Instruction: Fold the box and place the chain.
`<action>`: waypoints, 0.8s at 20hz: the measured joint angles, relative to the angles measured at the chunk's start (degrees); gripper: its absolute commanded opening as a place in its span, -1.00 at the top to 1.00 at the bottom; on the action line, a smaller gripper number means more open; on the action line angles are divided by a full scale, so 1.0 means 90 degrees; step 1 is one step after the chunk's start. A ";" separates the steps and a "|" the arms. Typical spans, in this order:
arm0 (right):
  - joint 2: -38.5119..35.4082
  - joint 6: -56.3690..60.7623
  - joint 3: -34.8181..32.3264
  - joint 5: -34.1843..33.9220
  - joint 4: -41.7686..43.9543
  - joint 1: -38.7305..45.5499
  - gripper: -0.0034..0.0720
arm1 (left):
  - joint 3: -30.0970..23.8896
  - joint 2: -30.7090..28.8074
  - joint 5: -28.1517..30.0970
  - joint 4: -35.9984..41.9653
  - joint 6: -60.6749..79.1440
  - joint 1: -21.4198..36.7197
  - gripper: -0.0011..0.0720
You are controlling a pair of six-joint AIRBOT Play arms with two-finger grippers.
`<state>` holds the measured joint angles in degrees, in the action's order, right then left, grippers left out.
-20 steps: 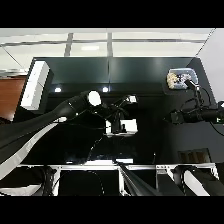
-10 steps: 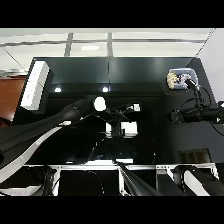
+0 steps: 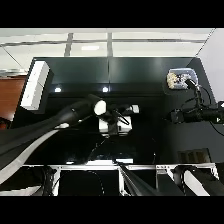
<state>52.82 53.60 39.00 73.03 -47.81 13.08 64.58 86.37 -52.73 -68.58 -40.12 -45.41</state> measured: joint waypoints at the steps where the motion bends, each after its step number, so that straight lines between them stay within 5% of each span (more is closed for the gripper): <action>1: 0.0000 0.0002 0.0000 0.0015 -0.0002 -0.0002 0.88 | -0.0051 -0.0168 -0.0296 -0.0202 -0.0381 0.0221 0.00; 7: 0.0000 0.0024 0.0002 0.0068 0.0000 0.0000 0.88 | -0.1166 -0.1467 -0.1518 -0.1569 -0.2766 0.2256 0.00; 11: 0.0000 0.0024 0.0000 0.0087 0.0053 -0.0002 0.88 | -0.2091 -0.2300 -0.1875 -0.1846 -0.3320 0.4252 0.00; 16: 0.0000 0.0032 0.0000 0.0090 0.0092 -0.0002 0.88 | -0.2472 -0.2698 -0.1863 -0.1989 -0.3524 0.6832 0.00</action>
<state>52.82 53.89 39.00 73.84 -46.98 13.06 42.33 62.08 -69.49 -86.48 -71.83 16.08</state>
